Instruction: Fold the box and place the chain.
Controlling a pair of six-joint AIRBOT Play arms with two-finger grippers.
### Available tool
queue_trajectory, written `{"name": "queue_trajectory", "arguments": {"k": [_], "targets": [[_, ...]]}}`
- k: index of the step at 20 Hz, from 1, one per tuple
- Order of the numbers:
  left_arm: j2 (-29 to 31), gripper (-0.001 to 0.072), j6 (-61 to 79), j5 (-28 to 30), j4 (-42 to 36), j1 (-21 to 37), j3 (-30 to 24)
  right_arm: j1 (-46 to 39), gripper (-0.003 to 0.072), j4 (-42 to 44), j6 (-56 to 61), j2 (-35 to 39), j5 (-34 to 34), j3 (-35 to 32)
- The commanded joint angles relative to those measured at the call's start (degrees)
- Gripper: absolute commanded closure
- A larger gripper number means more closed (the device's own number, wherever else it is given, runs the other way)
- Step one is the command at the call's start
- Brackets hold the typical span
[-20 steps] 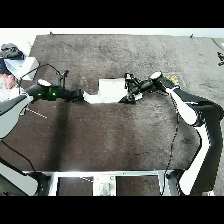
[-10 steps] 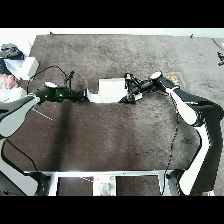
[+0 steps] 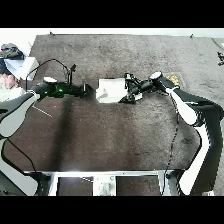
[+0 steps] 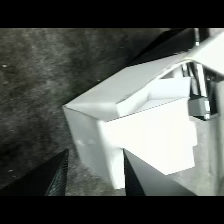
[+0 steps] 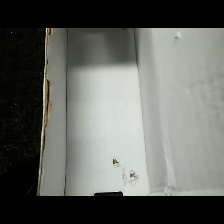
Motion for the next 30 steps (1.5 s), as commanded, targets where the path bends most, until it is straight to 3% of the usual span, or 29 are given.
{"name": "queue_trajectory", "arguments": {"k": [1,7,21,25,28,30], "targets": [[0.0,0.0366,0.6,-2.6,-1.2,-0.2,0.7,0.0,0.0249,0.0,0.0,0.0,0.0,0.0],[0.5,0.0364,-2.8,-0.5,3.0,-3.2,3.0,0.0,0.0249,0.0,0.0,0.0,0.0,0.0],[0.5,0.0364,-37.5,8.7,33.6,-13.5,11.9,0.0,0.0249,0.0,0.0,0.0,0.0,0.0],[0.3,0.0363,-50.9,8.8,46.4,-16.7,14.3,0.0,0.0249,0.0,0.0,0.0,0.0,0.0],[-0.4,0.0363,-56.2,7.8,50.4,-18.0,15.6,0.0,0.0249,0.0,0.0,0.0,0.0,0.0],[-2.3,0.0362,-59.9,4.2,52.7,-18.7,18.2,0.0,0.0249,0.0,0.0,0.0,0.0,0.0]]}}
